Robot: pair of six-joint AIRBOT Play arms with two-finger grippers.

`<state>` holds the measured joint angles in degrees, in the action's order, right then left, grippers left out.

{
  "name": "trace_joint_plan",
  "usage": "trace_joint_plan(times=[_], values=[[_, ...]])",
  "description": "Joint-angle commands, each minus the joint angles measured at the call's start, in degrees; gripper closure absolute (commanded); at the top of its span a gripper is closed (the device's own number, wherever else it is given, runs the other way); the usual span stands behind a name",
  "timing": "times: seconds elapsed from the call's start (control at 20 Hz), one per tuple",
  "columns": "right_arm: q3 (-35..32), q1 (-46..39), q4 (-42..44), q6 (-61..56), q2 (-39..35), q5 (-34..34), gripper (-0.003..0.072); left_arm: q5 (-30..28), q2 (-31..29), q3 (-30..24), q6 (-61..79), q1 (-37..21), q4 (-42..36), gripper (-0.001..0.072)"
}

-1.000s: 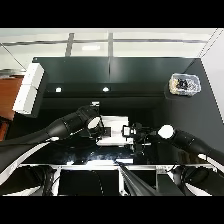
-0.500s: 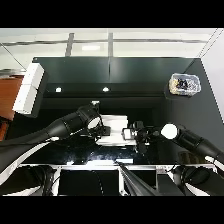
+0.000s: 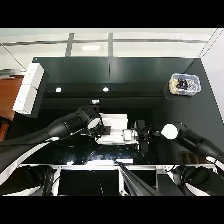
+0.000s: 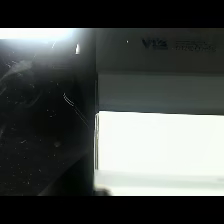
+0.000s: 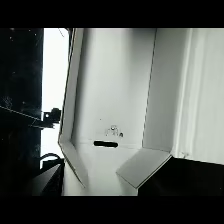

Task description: Fold the box and place the chain.

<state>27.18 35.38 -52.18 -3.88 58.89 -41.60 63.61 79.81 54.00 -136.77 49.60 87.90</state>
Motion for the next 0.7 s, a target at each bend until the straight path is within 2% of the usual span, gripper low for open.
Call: trace_joint_plan(times=[0.0, 0.05, 0.25, 0.35, 0.55, 0.6, 0.65], values=[[0.04, -0.02, 2.32, -0.28, -0.02, 1.33, 0.0192, -0.11, 0.0, 0.02, 0.02, 0.04, 0.02, 0.0677], [0.02, -0.02, 3.21, -0.44, 0.0, 1.36, 0.0252, -0.11, 0.0, 0.02, 0.02, 0.04, 0.02, 0.0677], [0.02, -0.02, 4.9, -1.14, 0.0, 1.36, 0.0252, -0.13, 0.0, 0.02, 0.02, 0.04, -0.07, 0.0677], [0.02, -0.02, 5.09, -2.4, 0.0, 1.36, 0.0327, -0.11, 0.0, 0.02, 0.02, 0.04, -0.07, 0.0677], [-0.11, 0.0, 7.06, -4.55, 0.61, 1.77, 0.0329, -0.13, 0.07, 0.02, 0.02, 0.04, -0.09, 0.0677], [-0.11, 0.0, 8.87, -4.5, 0.98, 2.03, 0.0357, -0.13, 0.07, 0.02, 0.02, 0.04, -0.07, 0.0677], [-0.11, 0.02, 10.38, -4.5, 1.25, 2.36, 0.0446, -0.15, 0.07, 0.02, 0.02, 0.04, -0.07, 0.0677]])
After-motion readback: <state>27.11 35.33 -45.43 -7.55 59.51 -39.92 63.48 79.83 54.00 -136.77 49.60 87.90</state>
